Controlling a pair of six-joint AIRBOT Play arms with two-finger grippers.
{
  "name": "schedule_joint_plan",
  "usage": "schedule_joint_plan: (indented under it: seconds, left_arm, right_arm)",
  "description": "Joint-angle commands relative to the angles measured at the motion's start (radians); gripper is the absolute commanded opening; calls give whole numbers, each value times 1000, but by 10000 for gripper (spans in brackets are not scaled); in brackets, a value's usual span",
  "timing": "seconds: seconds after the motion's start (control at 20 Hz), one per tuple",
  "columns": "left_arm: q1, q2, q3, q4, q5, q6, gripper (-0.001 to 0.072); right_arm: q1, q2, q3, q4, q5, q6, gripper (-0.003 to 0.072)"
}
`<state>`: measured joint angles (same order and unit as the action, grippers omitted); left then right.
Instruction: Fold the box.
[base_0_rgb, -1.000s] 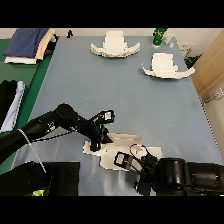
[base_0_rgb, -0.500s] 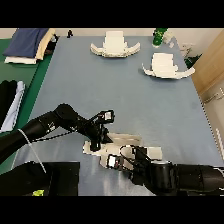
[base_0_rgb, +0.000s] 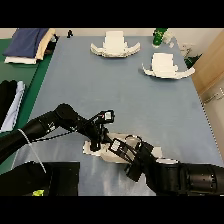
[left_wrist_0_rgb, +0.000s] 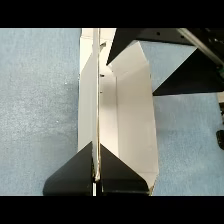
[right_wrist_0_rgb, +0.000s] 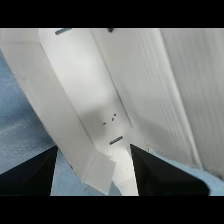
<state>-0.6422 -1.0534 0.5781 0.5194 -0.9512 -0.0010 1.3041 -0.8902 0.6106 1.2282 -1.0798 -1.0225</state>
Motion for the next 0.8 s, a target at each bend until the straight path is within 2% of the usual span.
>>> schedule_joint_plan:
  seconds: [0.0,0.25,0.45,0.6,0.75]
  left_arm:
    - [0,0,0,0,0,0,14]
    - [0,0,0,0,0,1,14]
    - [0,0,0,0,0,1,14]
    - [0,0,0,0,0,0,14]
    - [0,0,0,0,0,1,15]
  right_arm:
    - [0,4,8,-21,-66,93,715]
    - [0,4,8,-39,-116,190,716]
    - [0,6,8,-58,-163,183,717]
    - [-20,6,-5,-89,-111,151,717]
    - [-105,26,-43,-29,-18,41,717]
